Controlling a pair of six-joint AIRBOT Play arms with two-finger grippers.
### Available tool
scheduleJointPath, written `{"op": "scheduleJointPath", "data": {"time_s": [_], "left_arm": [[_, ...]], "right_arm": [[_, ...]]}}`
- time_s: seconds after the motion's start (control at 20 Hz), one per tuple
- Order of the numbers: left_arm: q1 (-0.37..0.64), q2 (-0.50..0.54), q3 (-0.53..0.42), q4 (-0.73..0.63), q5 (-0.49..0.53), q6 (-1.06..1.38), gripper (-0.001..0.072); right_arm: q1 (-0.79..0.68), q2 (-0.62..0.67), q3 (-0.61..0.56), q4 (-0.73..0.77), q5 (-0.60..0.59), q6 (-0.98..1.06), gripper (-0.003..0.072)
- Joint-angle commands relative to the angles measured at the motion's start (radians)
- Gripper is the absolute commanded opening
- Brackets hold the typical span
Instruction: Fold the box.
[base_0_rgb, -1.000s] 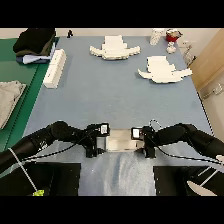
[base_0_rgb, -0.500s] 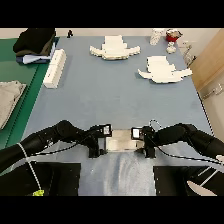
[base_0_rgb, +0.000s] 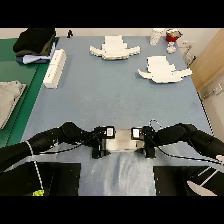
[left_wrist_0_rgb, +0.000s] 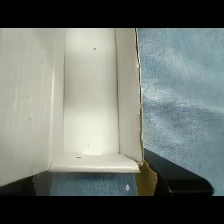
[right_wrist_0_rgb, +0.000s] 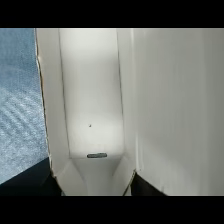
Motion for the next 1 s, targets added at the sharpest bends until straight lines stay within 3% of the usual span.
{"op": "scheduleJointPath", "data": {"time_s": [0.0, 0.3, 0.95], "left_arm": [[0.007, -0.005, 0.000, -0.011, 0.011, 0.010, 0.0692], [0.018, 0.037, -0.037, -0.014, 0.010, 0.067, 0.0692], [0.016, 0.024, -0.039, -0.099, 0.011, 0.155, 0.0691]], "right_arm": [[0.000, 0.000, 0.000, 0.000, 0.000, 0.000, 0.0496], [0.000, 0.000, 0.000, 0.000, 0.000, 0.000, 0.0497], [0.000, 0.000, 0.000, 0.000, 0.000, 0.000, 0.0497]]}}
